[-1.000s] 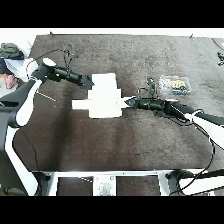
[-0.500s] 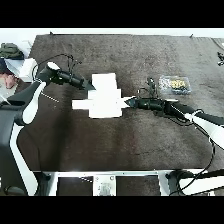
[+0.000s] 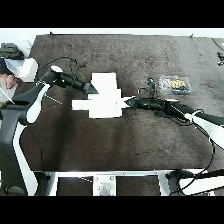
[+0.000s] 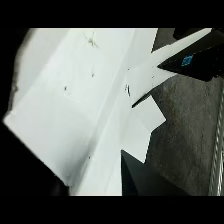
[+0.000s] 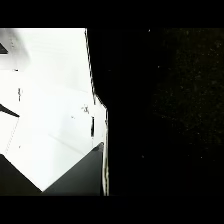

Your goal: Fold the box and place the chain.

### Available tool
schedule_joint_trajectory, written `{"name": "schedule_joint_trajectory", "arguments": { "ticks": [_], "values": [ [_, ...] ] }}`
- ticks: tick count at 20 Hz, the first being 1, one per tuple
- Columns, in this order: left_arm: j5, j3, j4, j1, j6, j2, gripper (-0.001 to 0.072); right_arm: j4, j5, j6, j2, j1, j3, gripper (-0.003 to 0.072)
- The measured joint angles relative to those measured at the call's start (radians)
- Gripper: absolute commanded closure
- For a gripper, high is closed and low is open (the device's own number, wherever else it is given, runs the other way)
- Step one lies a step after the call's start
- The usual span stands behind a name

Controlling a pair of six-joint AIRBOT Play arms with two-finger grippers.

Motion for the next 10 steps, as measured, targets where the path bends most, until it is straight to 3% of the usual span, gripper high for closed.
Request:
{"name": "schedule_joint_trajectory", "arguments": {
  "ticks": [1, 3, 4, 5, 8, 9, 10],
  "values": [
    [-0.004, 0.0, 0.0, 0.0, 0.003, -0.001, 0.0488, 0.0, 0.0, 0.0, 0.0, 0.0, 0.0, 0.0693],
    [-0.011, 0.0, -0.001, 0.0, 0.003, -0.001, 0.0578, 0.0, 0.0, 0.0, 0.0, 0.0, 0.0, 0.0693],
    [-0.011, 0.0, -0.001, 0.0, 0.004, -0.001, 0.058, 0.0, 0.0, 0.0, 0.0, 0.0, 0.0, 0.0693],
    [-0.014, 0.0, -0.001, 0.0, 0.004, -0.001, 0.0648, 0.0, 0.0, 0.0, 0.0, 0.0, 0.0, 0.0693],
    [-0.027, 0.0, -0.006, 0.0, 0.01, -0.001, 0.0697, -0.001, 0.0, 0.0, 0.0, 0.0, 0.0, 0.0676],
    [-0.027, 0.0, -0.003, 0.001, 0.011, -0.001, 0.0697, 0.0, 0.0, -0.001, 0.0, 0.0, 0.0, 0.0485],
    [-0.027, 0.0, 0.001, 0.001, 0.014, -0.001, 0.0698, 0.0, 0.0, -0.008, 0.0, 0.0, 0.0, 0.0388]
  ]
}}
